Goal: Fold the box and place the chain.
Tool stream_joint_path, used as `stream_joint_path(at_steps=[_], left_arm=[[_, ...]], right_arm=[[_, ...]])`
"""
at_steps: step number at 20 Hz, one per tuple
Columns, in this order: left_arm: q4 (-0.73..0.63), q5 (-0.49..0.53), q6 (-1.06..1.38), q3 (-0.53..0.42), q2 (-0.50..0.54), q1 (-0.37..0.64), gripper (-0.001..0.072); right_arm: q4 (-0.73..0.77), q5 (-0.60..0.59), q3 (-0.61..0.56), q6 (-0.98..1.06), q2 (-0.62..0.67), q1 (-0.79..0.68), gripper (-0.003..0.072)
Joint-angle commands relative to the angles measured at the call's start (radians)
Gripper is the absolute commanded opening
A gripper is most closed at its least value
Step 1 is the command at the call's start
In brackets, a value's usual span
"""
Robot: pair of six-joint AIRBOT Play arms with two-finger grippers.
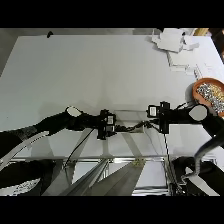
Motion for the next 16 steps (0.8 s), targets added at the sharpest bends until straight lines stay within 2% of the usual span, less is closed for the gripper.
stream_joint_path(at_steps=[1,10,16], left_arm=[[0.000,0.000,0.000,0.001,0.000,0.001,0.0276],[0.000,0.000,0.000,0.001,0.000,0.001,0.0276],[0.000,0.000,0.000,0.001,0.000,0.001,0.0276]], right_arm=[[0.014,0.000,0.000,-0.051,-0.004,-0.001,0.0181],[0.014,0.007,-0.002,-0.074,-0.009,-0.001,0.0181],[0.023,0.029,-0.002,-0.080,-0.097,-0.001,0.0181]])
